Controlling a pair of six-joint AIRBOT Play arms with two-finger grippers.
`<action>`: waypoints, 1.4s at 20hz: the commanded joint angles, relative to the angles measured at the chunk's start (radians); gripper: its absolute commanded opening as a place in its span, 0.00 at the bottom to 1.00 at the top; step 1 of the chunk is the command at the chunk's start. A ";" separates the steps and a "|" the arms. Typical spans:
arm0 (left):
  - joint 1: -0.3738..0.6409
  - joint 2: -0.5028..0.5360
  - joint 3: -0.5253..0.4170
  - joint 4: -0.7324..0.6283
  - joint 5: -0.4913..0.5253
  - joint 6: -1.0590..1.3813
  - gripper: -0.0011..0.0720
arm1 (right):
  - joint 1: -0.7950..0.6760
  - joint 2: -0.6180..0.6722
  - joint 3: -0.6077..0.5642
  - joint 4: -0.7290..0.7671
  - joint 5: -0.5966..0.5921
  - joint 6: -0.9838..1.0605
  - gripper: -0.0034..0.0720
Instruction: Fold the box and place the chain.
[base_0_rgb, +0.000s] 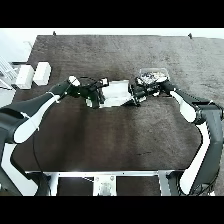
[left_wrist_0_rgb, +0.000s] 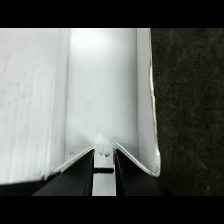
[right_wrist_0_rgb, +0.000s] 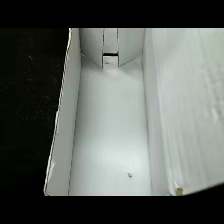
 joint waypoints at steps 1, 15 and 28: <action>-0.017 -0.006 0.000 -0.019 0.065 0.021 0.24 | 0.001 -0.001 0.000 0.002 0.000 0.000 0.82; -0.016 -0.006 0.000 -0.084 0.093 0.134 0.73 | 0.001 -0.001 0.000 0.002 0.000 0.000 0.82; 0.010 -0.005 0.000 -0.053 0.009 0.159 0.05 | 0.001 -0.001 0.000 0.002 0.000 0.000 0.82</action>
